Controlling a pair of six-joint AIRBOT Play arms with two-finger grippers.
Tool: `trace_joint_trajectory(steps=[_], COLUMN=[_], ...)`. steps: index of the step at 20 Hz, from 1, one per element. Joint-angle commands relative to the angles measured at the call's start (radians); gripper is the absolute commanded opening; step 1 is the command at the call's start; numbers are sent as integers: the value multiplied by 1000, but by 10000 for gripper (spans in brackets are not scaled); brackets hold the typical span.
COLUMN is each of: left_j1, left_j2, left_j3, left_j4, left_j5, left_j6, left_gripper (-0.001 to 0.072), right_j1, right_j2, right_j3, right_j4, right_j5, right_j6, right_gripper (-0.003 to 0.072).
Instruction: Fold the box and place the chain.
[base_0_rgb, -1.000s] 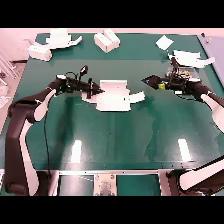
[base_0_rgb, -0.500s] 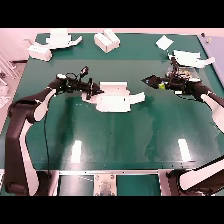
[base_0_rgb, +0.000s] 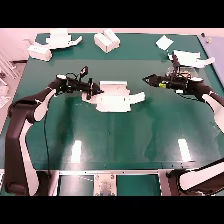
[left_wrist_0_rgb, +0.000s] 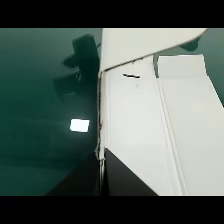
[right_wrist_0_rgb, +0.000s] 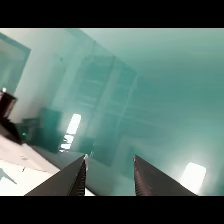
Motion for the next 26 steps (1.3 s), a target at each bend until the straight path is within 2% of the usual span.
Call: trace_joint_trajectory(steps=[1, 4, 7, 10, 11, 12, 13, 19, 22, 26], left_j1=[0, 0, 0, 0, 0, 0, 0, 0, 0, 0], left_j2=[0, 0, 0, 0, 0, 0, 0, 0, 0, 0], left_j3=[1, 1, 1, 1, 1, 1, 1, 1, 1, 1], left_j4=[-7, -7, -8, -10, -10, -10, -10, -10, -10, -10], left_j5=[0, 0, 0, 0, 0, 0, 0, 0, 0, 0], left_j6=[0, 0, 0, 0, 0, 0, 0, 0, 0, 0], left_gripper=[21, 20, 21, 21, 21, 21, 21, 21, 21, 21], right_j1=[19, 36, 90, 194, 235, 270, 299, 390, 425, 487], right_j2=[95, 229, 360, 443, 454, 455, 454, 454, 454, 454], right_j3=[-43, -120, -219, -319, -350, -374, -395, -453, -475, -522], right_j4=[10, 10, -16, -153, -192, -209, -225, -350, -468, -515], right_j5=[5, -48, -158, -230, -275, -320, -342, -345, -350, -459], right_j6=[-105, -187, -295, -309, -308, -309, -337, -402, -402, -407], right_gripper=[342, 342, 343, 359, 456, 593, 626, 626, 626, 626])
